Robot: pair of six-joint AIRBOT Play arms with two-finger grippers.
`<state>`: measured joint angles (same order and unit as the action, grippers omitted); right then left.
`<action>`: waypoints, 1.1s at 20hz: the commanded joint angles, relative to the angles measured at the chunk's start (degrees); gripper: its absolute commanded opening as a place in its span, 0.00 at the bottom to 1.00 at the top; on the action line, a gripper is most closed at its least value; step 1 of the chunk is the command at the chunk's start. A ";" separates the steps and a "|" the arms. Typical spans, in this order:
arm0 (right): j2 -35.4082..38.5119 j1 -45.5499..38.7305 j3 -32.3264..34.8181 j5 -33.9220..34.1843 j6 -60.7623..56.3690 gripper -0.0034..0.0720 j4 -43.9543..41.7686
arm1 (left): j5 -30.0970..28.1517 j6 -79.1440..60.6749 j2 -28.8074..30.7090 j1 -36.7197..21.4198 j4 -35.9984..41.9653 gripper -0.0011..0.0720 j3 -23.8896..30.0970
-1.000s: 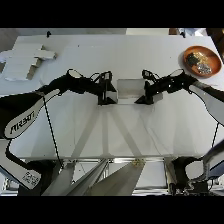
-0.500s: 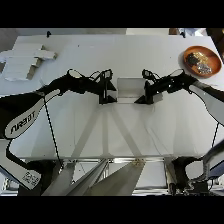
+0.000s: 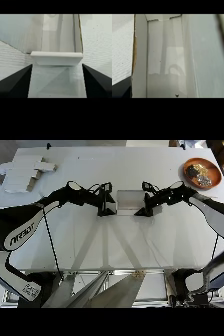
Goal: Fold the box and place the chain.
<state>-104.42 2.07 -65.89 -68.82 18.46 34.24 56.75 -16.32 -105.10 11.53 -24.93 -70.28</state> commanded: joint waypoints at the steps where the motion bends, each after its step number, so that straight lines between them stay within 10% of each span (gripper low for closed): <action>1: 0.02 0.00 -0.04 0.02 -0.02 0.84 0.02 | -0.39 -0.20 0.04 -0.22 -0.24 0.98 -0.04; 22: 0.02 0.00 -0.04 0.02 -0.02 0.84 0.02 | 0.94 12.57 0.04 0.13 -5.68 0.88 -2.12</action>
<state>-104.42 2.07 -65.89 -68.90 18.46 34.26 57.69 -7.46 -105.06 11.97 -28.69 -72.34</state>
